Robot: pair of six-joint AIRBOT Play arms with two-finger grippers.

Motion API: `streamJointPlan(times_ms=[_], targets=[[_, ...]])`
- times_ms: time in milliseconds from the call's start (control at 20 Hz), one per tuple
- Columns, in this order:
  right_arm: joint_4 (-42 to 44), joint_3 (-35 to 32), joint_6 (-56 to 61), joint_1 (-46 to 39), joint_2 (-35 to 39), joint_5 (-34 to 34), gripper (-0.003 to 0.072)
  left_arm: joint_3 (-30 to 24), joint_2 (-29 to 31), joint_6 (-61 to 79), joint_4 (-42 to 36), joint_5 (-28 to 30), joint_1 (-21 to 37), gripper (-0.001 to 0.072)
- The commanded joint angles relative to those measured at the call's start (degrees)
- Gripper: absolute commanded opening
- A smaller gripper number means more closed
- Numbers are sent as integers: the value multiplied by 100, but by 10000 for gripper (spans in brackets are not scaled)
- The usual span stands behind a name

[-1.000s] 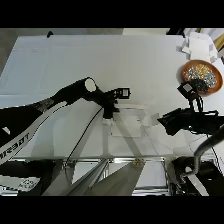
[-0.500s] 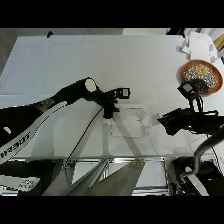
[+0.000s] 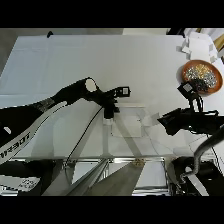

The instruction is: Fold the box and place the chain.

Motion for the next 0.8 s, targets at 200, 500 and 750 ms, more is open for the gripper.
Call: streamJointPlan(times_ms=[200, 500, 750], targets=[[0, 2, 4, 4, 4, 0, 316, 0, 7, -39, -317, 249, 7, 2], [2, 2, 4, 4, 4, 0, 316, 0, 7, -42, -306, 396, 7, 2], [0, 2, 4, 4, 4, 0, 316, 0, 7, -39, -299, 387, 7, 11]])
